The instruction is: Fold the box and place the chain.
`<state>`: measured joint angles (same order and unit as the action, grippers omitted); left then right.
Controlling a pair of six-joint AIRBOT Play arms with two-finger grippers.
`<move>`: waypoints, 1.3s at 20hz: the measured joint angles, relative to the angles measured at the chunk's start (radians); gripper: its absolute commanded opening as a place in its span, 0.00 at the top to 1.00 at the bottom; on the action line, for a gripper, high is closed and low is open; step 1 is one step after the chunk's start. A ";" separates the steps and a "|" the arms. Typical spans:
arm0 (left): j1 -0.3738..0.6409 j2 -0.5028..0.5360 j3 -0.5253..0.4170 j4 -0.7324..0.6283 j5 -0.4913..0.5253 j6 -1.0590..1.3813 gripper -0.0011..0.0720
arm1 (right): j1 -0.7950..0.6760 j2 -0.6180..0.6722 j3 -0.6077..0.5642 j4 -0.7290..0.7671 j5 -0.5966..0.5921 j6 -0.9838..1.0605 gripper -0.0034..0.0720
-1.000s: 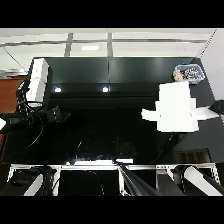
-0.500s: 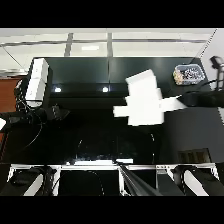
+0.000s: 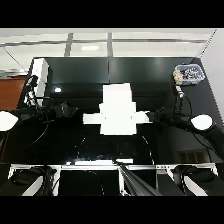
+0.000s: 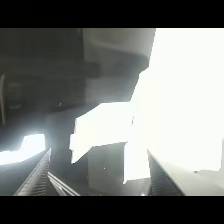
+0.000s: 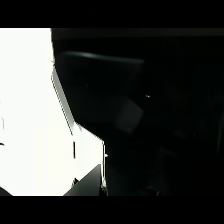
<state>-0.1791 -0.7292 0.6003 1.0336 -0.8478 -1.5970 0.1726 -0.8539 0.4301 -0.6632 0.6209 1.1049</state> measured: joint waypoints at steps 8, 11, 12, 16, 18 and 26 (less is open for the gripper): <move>-0.043 -0.126 0.005 -0.114 0.097 0.071 0.02 | 0.035 0.000 -0.031 -0.035 -0.043 0.002 0.94; -0.058 -0.226 0.043 -0.194 0.077 0.186 0.02 | 0.037 0.000 -0.032 -0.044 -0.043 0.002 0.94; -0.061 -0.267 0.067 -0.223 0.077 0.219 0.02 | 0.037 0.000 -0.032 -0.047 -0.042 0.002 0.94; -0.066 -0.447 0.192 -0.276 0.047 0.297 0.02 | 0.037 0.000 -0.032 -0.049 -0.021 0.002 0.94; -0.068 -0.552 0.269 -0.323 0.011 0.326 0.02 | 0.037 0.000 -0.032 -0.048 -0.006 0.002 0.94; -0.070 -0.904 0.475 -0.515 -0.303 0.531 0.05 | 0.037 0.000 -0.032 -0.045 0.026 0.002 0.94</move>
